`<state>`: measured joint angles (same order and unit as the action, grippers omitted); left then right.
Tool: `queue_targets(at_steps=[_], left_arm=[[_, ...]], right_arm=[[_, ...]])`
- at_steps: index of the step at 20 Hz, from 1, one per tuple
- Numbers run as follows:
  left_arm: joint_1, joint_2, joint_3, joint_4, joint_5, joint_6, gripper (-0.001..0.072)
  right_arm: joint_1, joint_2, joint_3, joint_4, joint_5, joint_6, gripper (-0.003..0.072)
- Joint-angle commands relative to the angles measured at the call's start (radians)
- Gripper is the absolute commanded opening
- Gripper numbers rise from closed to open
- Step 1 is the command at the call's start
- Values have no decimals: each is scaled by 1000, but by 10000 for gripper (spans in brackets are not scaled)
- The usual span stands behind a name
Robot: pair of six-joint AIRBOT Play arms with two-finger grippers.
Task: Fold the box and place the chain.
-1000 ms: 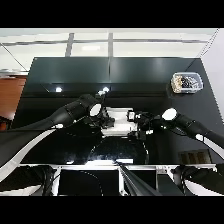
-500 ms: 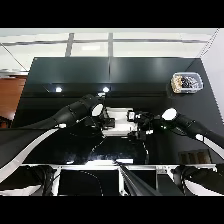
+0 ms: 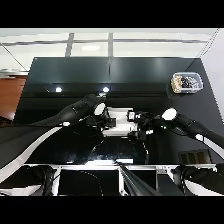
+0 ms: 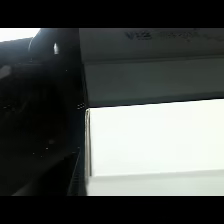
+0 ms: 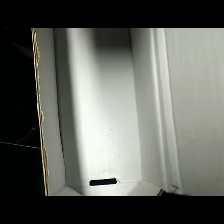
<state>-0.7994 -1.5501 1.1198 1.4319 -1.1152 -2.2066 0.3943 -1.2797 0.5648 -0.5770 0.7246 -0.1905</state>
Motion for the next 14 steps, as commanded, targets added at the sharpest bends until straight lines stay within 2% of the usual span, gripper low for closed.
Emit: queue_targets(at_steps=[1,3,7,10,12,14], left_arm=[[-7,-16,21,4,-15,0,197],[-7,-16,23,4,-16,-1,197],[-7,-16,23,3,-20,-1,91],[-7,-16,23,3,-20,0,61],[-7,-16,24,3,-22,0,61],[-7,-16,32,3,-23,0,97]], right_arm=[[1,-1,0,0,0,0,444],[1,-1,0,0,0,0,444],[1,-1,0,0,0,0,444],[1,-1,0,0,0,0,445],[1,-1,0,0,0,0,444],[1,-1,0,0,0,0,444]])
